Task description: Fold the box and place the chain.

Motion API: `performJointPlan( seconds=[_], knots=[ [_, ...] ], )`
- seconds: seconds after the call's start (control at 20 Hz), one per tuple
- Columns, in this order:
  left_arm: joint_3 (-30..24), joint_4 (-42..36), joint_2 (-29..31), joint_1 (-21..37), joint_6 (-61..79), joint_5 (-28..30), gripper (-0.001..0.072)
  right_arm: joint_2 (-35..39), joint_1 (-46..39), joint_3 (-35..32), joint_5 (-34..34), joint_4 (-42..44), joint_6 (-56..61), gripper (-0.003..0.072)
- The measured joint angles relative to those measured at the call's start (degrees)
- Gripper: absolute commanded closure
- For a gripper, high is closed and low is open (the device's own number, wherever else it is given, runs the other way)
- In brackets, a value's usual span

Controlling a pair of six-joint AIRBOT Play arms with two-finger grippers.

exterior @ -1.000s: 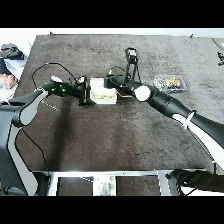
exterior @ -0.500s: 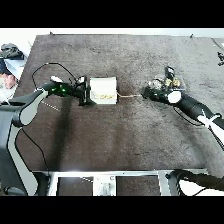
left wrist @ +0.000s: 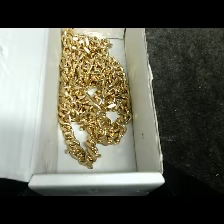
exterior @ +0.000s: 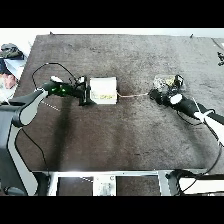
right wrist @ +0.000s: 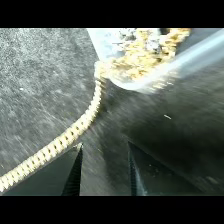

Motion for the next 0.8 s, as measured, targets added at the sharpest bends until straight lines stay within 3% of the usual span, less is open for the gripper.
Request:
performJointPlan(
  seconds=[0.05,0.2,0.4,0.8],
  knots=[
    [0.0,0.0,0.0,0.0,0.0,0.0,0.0249,-1.3,0.6,1.5,-0.5,0.4,0.0,0.0416],
    [0.0,0.0,0.0,0.0,0.0,0.0,0.0249,-4.3,2.3,5.1,-0.9,1.1,0.0,0.0703],
    [0.0,0.0,0.0,0.0,0.0,0.0,0.0249,-3.8,5.8,7.1,-0.8,3.0,0.0,0.0702],
    [0.0,0.0,0.0,0.0,0.0,0.0,0.0249,10.3,23.6,10.6,-5.9,2.6,-3.1,0.0702]
  ],
)
